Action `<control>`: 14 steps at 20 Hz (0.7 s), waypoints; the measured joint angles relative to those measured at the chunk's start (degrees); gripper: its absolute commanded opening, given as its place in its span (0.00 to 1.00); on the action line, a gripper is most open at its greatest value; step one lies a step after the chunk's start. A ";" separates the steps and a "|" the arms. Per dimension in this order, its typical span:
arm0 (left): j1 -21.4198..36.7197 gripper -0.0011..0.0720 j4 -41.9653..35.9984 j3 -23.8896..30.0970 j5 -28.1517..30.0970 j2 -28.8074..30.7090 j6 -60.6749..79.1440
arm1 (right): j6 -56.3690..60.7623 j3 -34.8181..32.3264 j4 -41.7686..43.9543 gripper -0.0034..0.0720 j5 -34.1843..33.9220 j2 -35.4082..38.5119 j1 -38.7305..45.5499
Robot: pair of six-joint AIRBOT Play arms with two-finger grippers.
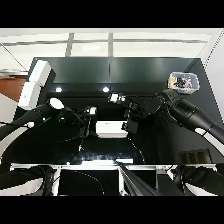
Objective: Fold the box and place the chain.
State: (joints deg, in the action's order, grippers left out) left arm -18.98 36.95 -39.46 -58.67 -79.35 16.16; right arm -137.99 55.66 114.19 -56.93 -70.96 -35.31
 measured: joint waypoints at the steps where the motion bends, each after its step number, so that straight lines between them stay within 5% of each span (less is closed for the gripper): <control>1: 0.00 0.76 0.02 0.00 0.00 0.00 0.00 | 0.02 0.00 -0.07 0.82 0.24 0.00 -0.02; 6: 0.00 0.76 0.02 0.00 0.02 0.00 0.07 | 0.00 0.00 -0.26 0.81 0.94 0.00 -0.31; 8: 0.00 0.76 0.02 0.00 0.00 0.00 0.07 | 0.02 0.00 -0.24 0.54 1.09 0.00 -0.74; 14: 0.00 0.76 0.04 0.00 0.00 0.00 0.11 | 0.04 0.00 -0.02 0.51 1.25 0.00 -2.08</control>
State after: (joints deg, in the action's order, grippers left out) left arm -18.98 36.99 -39.46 -58.67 -79.35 16.27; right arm -137.95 55.66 114.17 -55.68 -70.96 -37.39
